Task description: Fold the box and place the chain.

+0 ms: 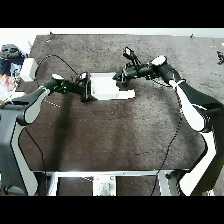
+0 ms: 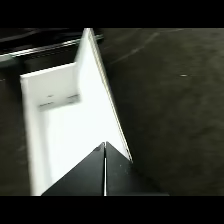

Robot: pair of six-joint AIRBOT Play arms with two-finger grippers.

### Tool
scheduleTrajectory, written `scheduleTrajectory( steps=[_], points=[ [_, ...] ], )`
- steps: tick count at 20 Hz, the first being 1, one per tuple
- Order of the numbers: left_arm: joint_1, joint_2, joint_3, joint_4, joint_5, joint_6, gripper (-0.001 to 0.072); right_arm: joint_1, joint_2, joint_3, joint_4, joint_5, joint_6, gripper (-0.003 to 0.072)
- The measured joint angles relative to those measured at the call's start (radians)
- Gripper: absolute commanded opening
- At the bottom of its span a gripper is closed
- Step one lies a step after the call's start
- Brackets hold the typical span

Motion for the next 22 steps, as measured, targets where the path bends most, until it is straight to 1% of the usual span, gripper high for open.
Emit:
scheduleTrajectory(
  steps=[3,6,15,22],
  points=[
    [0.0,0.0,0.0,0.0,0.0,0.0,0.0458,0.005,-0.013,0.0,-0.011,-0.103,0.0,0.001],
    [0.0,0.0,0.0,0.0,0.0,0.0,0.0458,0.008,-0.037,0.0,-0.015,-0.148,-0.032,0.001],
    [0.0,0.0,0.0,0.001,-0.003,0.0,0.0459,0.011,-0.104,0.0,-0.019,-0.109,-0.076,0.0009],
    [0.0,0.0,0.0,0.0,-0.002,0.0,0.0459,0.011,-0.111,0.0,-0.018,-0.101,-0.079,0.001]
  ],
)
